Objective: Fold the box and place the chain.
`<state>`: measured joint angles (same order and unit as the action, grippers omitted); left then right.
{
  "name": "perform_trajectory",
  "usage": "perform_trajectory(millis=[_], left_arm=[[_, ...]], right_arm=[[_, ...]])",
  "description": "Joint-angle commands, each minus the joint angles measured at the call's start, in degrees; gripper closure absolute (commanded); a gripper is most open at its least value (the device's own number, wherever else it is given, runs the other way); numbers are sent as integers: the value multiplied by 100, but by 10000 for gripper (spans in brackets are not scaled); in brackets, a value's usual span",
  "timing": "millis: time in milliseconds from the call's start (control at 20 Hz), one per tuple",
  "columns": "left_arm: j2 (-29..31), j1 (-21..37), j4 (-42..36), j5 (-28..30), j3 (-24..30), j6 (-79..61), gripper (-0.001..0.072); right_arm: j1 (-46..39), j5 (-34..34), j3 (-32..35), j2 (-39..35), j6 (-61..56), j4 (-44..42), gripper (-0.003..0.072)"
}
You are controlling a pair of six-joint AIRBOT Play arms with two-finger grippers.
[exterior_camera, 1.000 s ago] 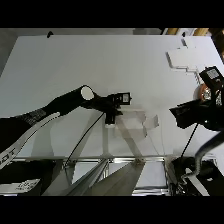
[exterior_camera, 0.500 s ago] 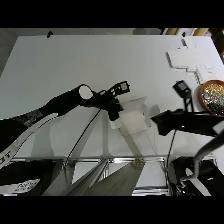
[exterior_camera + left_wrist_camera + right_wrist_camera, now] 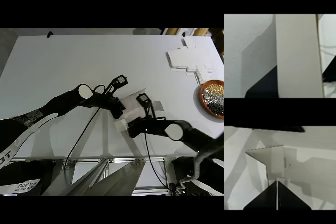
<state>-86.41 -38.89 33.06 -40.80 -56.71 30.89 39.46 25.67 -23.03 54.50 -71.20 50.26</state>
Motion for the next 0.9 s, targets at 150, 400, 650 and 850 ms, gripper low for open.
perform_trajectory(millis=[150,400,650,850], left_arm=[[-164,-2,-57,-85,-4,46,704],[-269,-2,-96,-68,-4,-144,706],[-269,-2,-94,-295,-4,-601,706],[-269,-2,-90,-1027,-4,-1770,706]], right_arm=[[881,-726,15,334,-103,-61,671],[1720,-1126,15,61,144,-81,671],[2070,-1222,-66,28,116,-146,670],[1812,702,-785,-643,2,824,670]])
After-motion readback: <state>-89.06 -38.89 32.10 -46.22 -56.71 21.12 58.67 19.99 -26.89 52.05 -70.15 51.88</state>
